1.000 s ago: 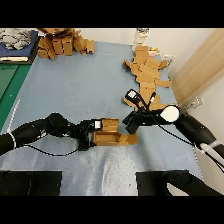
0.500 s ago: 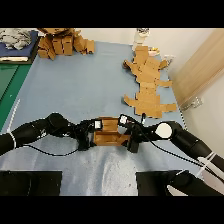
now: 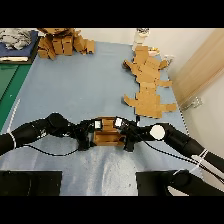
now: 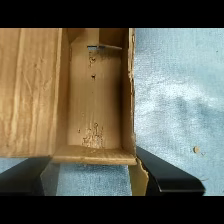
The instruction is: Fold the box.
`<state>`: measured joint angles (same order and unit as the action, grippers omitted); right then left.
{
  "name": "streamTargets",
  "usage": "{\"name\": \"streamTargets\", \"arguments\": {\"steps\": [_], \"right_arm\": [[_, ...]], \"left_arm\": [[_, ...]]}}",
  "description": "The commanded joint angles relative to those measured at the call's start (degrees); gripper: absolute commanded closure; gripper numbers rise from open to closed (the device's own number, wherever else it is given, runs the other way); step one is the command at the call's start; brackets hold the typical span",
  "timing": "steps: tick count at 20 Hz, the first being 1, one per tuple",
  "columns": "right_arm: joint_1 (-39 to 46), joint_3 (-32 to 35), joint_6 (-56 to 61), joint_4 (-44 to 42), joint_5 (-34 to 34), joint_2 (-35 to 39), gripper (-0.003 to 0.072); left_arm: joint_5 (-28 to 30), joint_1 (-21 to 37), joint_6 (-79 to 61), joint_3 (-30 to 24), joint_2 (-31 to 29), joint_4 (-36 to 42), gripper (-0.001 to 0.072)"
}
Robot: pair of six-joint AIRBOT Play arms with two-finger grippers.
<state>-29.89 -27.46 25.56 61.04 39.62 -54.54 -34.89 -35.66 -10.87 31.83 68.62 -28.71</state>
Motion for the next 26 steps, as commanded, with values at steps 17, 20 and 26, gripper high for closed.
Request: {"name": "streamTargets", "arguments": {"steps": [17, 20, 26], "right_arm": [[-0.59, 0.04, -6.78, -8.81, 0.13, -0.33, 0.0653], [-0.57, 0.04, -6.78, -10.93, 0.2, -1.86, 0.0604], [-0.57, 0.04, -6.78, -11.82, 0.26, -2.64, 0.0219]], "left_arm": [[-0.07, 0.02, 0.0, 0.0, -0.04, -0.02, 0.0191], [-0.09, 0.02, 0.0, 0.0, -0.02, -0.02, 0.0192], [-0.15, 0.02, 0.0, 0.0, -0.04, -0.02, 0.0191]]}}
